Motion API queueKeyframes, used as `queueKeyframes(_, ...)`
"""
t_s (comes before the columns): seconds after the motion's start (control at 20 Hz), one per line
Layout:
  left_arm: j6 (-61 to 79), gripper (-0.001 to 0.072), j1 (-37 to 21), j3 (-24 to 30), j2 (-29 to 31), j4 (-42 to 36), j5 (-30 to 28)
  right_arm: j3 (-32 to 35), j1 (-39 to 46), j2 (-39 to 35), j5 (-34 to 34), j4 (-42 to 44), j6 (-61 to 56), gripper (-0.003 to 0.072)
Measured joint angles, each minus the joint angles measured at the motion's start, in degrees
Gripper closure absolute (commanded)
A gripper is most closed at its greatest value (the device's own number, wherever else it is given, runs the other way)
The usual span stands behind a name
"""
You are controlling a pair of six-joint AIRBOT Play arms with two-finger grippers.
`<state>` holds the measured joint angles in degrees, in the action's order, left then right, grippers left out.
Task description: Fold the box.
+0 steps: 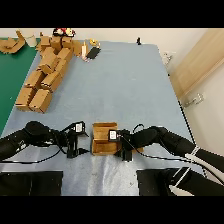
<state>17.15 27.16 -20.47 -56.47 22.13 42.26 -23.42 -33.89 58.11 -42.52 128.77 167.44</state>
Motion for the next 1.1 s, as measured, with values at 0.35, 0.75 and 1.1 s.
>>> queueKeyframes(0.35, -0.02, -0.0011, 4.5, -0.17, 0.0, -0.07, -2.6, 0.02, 0.0, 0.0, 0.02, 0.02, 0.0, 0.0149)
queueKeyframes(0.75, -0.09, -0.0011, 7.93, -0.17, -2.12, -2.95, -4.59, 0.0, 0.0, 0.0, 0.0, 0.0, 0.02, 0.015)
queueKeyframes(1.1, -0.02, -0.0011, 8.52, -0.17, -3.26, -5.31, -4.81, 0.0, 0.0, 0.0, 0.0, 0.02, 0.0, 0.0149)
